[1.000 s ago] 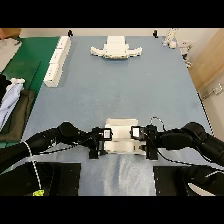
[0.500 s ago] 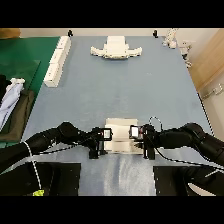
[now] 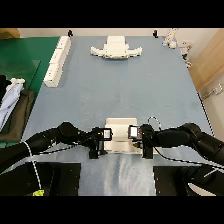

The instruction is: Fold the box.

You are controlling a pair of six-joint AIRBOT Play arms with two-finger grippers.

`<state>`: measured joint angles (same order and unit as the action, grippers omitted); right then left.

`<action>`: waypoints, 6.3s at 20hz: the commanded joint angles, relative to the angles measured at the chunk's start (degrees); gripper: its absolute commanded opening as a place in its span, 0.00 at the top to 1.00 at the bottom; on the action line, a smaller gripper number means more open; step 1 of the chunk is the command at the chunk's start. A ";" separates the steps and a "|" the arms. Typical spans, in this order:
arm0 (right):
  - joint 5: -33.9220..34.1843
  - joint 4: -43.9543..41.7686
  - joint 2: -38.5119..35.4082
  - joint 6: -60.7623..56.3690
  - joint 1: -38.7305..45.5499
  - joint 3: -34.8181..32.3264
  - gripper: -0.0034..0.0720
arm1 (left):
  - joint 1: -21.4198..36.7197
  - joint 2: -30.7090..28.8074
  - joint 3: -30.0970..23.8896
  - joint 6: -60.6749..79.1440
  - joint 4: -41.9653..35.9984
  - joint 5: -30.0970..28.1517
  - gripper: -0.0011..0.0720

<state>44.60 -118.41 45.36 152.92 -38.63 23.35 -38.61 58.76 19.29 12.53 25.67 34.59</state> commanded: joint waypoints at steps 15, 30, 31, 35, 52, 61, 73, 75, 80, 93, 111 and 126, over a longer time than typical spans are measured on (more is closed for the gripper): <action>-1.03 -3.02 0.04 1.70 -0.07 0.00 0.15 | 0.00 -0.02 0.00 0.04 0.02 0.02 0.44; 20.70 34.21 -2.10 -66.79 0.11 8.74 0.95 | 0.00 -0.02 0.00 0.04 0.02 0.02 0.44; 22.77 38.84 -2.23 -74.20 0.59 8.85 0.95 | 0.00 -0.02 0.00 0.04 0.02 0.02 0.44; 32.37 36.79 -0.79 -88.21 10.54 8.04 0.95 | 0.00 -0.02 0.00 0.04 0.02 0.02 0.44; 26.73 -12.72 1.01 -65.81 33.53 -1.55 0.95 | 0.00 -0.02 0.00 0.04 0.02 0.02 0.44; 24.46 -10.36 1.09 -64.72 32.79 -2.38 0.95 | 0.00 -0.02 0.00 0.04 0.02 0.02 0.44; 27.58 -18.18 0.98 -57.92 30.16 -1.16 0.31 | 0.00 -0.02 0.00 0.04 0.02 0.02 0.44; 25.46 -18.38 1.01 -57.92 26.69 -0.81 0.31 | 0.00 -0.02 0.00 0.04 0.02 0.02 0.44; 15.17 -17.44 1.01 -61.13 18.93 -0.70 0.32 | 0.00 -0.02 0.00 0.04 0.02 0.00 0.44; 12.31 13.29 7.76 -96.13 -2.12 10.91 0.34 | 0.00 -0.02 0.00 0.04 0.02 0.02 0.44; 19.52 26.91 23.56 -118.36 -15.06 21.44 0.89 | 0.00 -0.02 0.00 0.04 0.02 0.02 0.44; 22.18 27.54 23.54 -118.01 -15.06 21.44 0.32 | 0.00 -0.02 0.00 0.04 0.02 0.00 0.44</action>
<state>66.06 -91.20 68.95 34.87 -53.69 44.75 -38.61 58.76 19.29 12.60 25.67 34.61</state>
